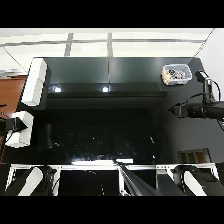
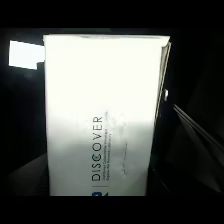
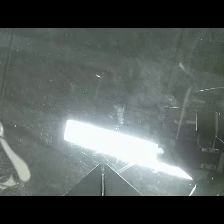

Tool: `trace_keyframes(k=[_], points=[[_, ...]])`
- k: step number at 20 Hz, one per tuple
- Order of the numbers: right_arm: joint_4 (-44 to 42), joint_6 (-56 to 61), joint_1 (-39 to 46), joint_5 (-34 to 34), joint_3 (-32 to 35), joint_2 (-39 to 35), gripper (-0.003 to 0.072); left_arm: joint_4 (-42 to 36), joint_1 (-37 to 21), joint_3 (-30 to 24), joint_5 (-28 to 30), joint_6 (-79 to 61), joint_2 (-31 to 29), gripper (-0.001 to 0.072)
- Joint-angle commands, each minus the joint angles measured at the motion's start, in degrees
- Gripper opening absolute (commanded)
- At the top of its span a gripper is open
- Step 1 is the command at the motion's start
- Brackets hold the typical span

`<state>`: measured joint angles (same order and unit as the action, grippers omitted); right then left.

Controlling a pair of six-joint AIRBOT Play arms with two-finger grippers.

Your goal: Fold the box and place the chain.

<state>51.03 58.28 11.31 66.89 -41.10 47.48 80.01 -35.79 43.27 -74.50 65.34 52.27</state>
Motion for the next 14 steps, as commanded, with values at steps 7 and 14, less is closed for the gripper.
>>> trace_keyframes(k=[7, 14], points=[[-0.2, 0.0, 0.0, -1.4, 0.0, 0.0, 0.0015, 1.0, 0.9, 6.5, 5.3, -6.8, 15.7, 0.0276], [-0.2, 0.0, 0.0, -1.8, 0.0, 0.0, 0.0015, 0.6, 2.7, 10.2, 9.0, -6.4, 20.7, 0.0276]])
